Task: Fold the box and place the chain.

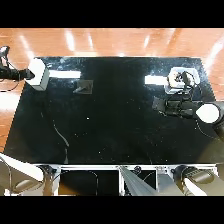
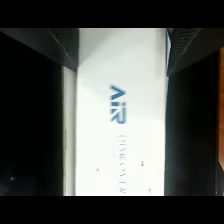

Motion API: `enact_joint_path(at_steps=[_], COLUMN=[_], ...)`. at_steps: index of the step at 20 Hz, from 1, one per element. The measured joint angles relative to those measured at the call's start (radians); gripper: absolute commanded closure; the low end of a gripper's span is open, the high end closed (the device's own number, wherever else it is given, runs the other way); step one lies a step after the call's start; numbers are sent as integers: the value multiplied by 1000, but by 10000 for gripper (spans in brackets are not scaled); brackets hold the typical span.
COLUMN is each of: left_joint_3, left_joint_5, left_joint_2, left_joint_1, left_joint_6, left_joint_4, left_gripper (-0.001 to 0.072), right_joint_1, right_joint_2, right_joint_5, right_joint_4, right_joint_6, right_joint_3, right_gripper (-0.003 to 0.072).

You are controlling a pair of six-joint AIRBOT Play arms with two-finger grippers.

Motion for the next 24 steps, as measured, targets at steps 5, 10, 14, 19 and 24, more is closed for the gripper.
enact_joint_path(at_steps=[5,10,14,19,24], left_joint_3=[162,300,266,-125,-689], left_joint_5=[198,351,416,310,172], left_joint_2=[-8,70,222,609,983], left_joint_1=[-2,-12,-92,-353,-764], left_joint_6=[-127,-375,-491,-534,-705], left_joint_4=[100,158,113,97,366], left_gripper=[80,82,82,83,84], right_joint_1=[1,2,2,2,0], right_joint_2=[0,0,-12,-114,-152], right_joint_5=[10,13,13,178,288], right_joint_4=[2,-2,-52,-257,-299], right_joint_6=[2,-56,-115,-140,-128], right_joint_3=[0,11,131,380,352], right_gripper=[646,646,646,647,648])
